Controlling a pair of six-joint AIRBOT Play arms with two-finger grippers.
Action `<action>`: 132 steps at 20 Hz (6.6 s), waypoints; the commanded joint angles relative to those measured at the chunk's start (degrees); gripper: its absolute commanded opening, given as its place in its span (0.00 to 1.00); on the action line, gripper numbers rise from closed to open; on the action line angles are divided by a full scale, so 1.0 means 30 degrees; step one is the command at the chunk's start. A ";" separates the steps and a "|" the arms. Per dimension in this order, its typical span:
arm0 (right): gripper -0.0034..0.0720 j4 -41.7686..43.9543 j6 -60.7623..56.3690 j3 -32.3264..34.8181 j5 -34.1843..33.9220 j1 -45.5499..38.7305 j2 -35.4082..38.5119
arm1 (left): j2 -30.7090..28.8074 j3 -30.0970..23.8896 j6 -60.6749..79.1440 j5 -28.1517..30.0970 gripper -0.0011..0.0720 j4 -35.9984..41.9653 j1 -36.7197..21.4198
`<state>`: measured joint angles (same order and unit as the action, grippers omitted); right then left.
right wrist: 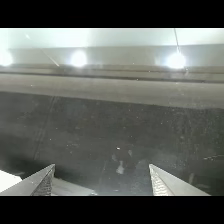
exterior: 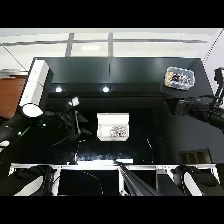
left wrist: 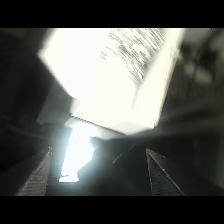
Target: Fold the box and place the chain.
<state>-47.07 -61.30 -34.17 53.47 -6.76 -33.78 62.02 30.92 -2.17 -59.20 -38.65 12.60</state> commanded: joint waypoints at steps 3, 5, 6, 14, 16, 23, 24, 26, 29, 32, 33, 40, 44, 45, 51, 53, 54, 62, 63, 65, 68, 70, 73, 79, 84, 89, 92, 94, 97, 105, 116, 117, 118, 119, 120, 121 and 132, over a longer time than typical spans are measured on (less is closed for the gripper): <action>0.97 -0.0124 -0.0007 -0.0015 -0.0080 0.0000 0.0015 | 0.2084 -0.0080 0.4991 0.0146 0.99 0.0481 0.0918; 0.97 -0.0117 -0.0007 -0.0015 -0.0073 0.0000 0.0015 | 0.2776 -0.0080 0.6717 -0.0328 0.98 0.2404 0.0918; 0.97 -0.0117 -0.0007 -0.0015 -0.0066 0.0000 0.0015 | 0.3206 -0.0080 0.7147 -0.0517 0.98 0.3045 0.0940; 0.97 -0.0117 -0.0007 -0.0015 -0.0051 0.0000 0.0015 | 0.4583 0.1166 0.6258 -0.0328 0.98 0.3133 0.1239; 0.97 -0.0117 -0.0007 -0.0015 -0.0051 0.0000 0.0015 | 0.4932 0.1515 0.5683 -0.0270 0.98 0.2907 0.1435; 0.97 -0.0117 -0.0007 -0.0007 -0.0044 0.0000 0.0015 | 0.5034 0.1821 0.5960 0.0270 0.98 0.2900 0.1508; 0.97 -0.0117 -0.0007 -0.0015 -0.0044 0.0000 0.0015 | 0.5064 0.1829 0.6091 0.0146 0.98 0.2951 0.1559; 0.97 -0.0124 -0.0007 -0.0015 -0.0051 0.0000 0.0015 | 0.5064 0.1829 0.6164 0.0080 0.98 0.2565 0.1829; 0.97 -0.0124 -0.0007 -0.0015 -0.0051 0.0000 0.0015 | 0.5064 0.1872 0.6156 0.0102 0.98 0.2011 0.2259; 0.97 -0.0124 -0.0007 -0.0015 -0.0051 0.0000 0.0015 | 0.5064 0.1880 0.6105 0.0219 0.98 0.2040 0.2251; 0.97 -0.0124 -0.0007 -0.0007 -0.0051 0.0000 0.0015 | 0.5064 0.1880 0.6098 0.0226 0.98 0.2142 0.2273; 0.97 -0.0124 -0.0007 -0.0015 -0.0051 0.0000 0.0015 | 0.5064 0.1887 0.6011 0.0532 0.98 0.2404 0.2470; 0.97 -0.0124 0.0000 -0.0015 -0.0051 0.0000 0.0015 | 0.5064 0.1909 0.6040 0.0597 0.98 0.2616 0.2448; 0.97 -0.0124 -0.0007 -0.0015 -0.0044 0.0000 0.0015 | 0.5064 0.1916 0.6098 0.0590 0.98 0.2623 0.2455; 0.97 -0.0117 -0.0007 -0.0015 0.0182 0.0000 0.0015 | 0.4925 0.1938 0.6084 0.0532 0.98 0.2565 0.2186; 0.97 -0.0117 -0.0007 -0.0015 0.0175 0.0000 0.0015 | 0.4896 0.1938 0.6091 0.0364 0.98 0.2710 0.2368; 0.97 -0.0117 -0.0007 -0.0015 0.0175 0.0000 0.0015 | 0.4896 0.1938 0.6091 0.0372 0.98 0.2710 0.2608; 0.97 -0.0109 -0.0007 -0.0015 0.0262 0.0000 0.0015 | 0.4998 0.1938 0.5646 0.2244 0.98 0.2696 0.3912; 0.97 -0.0117 -0.0007 -0.0015 0.0255 0.0000 0.0015 | 0.4998 0.1938 0.5646 0.2237 0.98 0.2703 0.3912; 0.97 -0.0109 -0.0007 -0.0015 0.0255 0.0000 0.0015 | 0.4998 0.1938 0.5668 0.2171 0.98 0.3009 0.3920; 0.97 -0.0109 -0.0007 -0.0015 0.0255 0.0000 0.0015 | 0.5034 0.1938 0.5683 0.2244 0.98 0.3934 0.4240; 0.97 -0.0109 -0.0007 -0.0015 0.0255 0.0000 0.0015 | 0.5027 0.1945 0.5668 0.2302 0.98 0.3541 0.4539; 0.97 -0.0109 -0.0007 -0.0015 0.0255 0.0000 0.0015 | 0.5027 0.1945 0.5661 0.2331 0.98 0.3395 0.4634; 0.97 -0.0117 -0.0007 -0.0015 0.0248 0.0000 0.0015 | 0.5027 0.1945 0.5515 0.2659 0.97 0.3373 0.4750; 0.97 -0.0117 -0.0007 -0.0015 0.0248 0.0000 0.0015 | 0.5027 0.1982 0.4699 0.3548 0.95 0.2528 0.5464; 0.97 0.0015 -0.0007 -0.0015 0.0284 0.0007 0.0015 | 0.5027 0.1982 0.4634 0.3636 0.67 0.2528 0.5464; 0.99 0.1297 0.1202 -0.0015 0.1821 0.0896 -0.0029 | 0.5027 0.1982 0.4634 0.3628 0.67 0.2521 0.5464; 0.99 0.1326 0.0525 -0.0015 0.1435 0.2368 -0.0386 | 0.5027 0.1982 0.4641 0.3628 0.67 0.2521 0.5464; 0.99 0.1290 0.0495 -0.0015 -0.0568 0.4940 -0.1916 | 0.5027 0.1982 0.4641 0.3577 0.67 0.2506 0.5464; 0.98 0.1253 0.4444 -0.0015 -0.3701 0.7592 -0.5785 | 0.5027 0.1982 0.4641 0.3585 0.67 0.2506 0.5464; 0.97 -0.0430 0.9777 -0.0015 0.0044 0.9544 -0.5785 | 0.5027 0.1982 0.4641 0.3585 0.67 0.2506 0.5464; 0.97 -0.0401 1.0637 -0.0015 0.0503 0.9588 -0.5785 | 0.5027 0.1982 0.4641 0.3585 0.67 0.2506 0.5464; 0.97 -0.0423 1.2313 -0.0015 0.1202 0.9726 -0.5785 | 0.5027 0.1982 0.4641 0.3585 0.67 0.2514 0.5464; 0.98 -0.0561 1.3748 -0.0058 0.1902 0.9901 -0.5785 | 0.5027 0.1982 0.4641 0.3577 0.67 0.2506 0.5464; 0.98 -0.0918 1.3952 -0.0073 0.2149 1.0047 -0.5785 | 0.5027 0.1982 0.4641 0.3577 0.68 0.2514 0.5464; 0.98 -0.1129 1.3959 -0.0073 0.2280 1.0156 -0.5785 | 0.5027 0.1982 0.4641 0.3585 0.68 0.2506 0.5464; 0.79 -0.0852 1.4608 -0.0051 0.1049 1.0404 -0.5843 | 0.5027 0.1982 0.4641 0.3585 0.67 0.2506 0.5464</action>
<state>-49.89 -17.89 -34.35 57.82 23.92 -51.24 77.06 36.84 11.73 -48.45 -31.14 28.97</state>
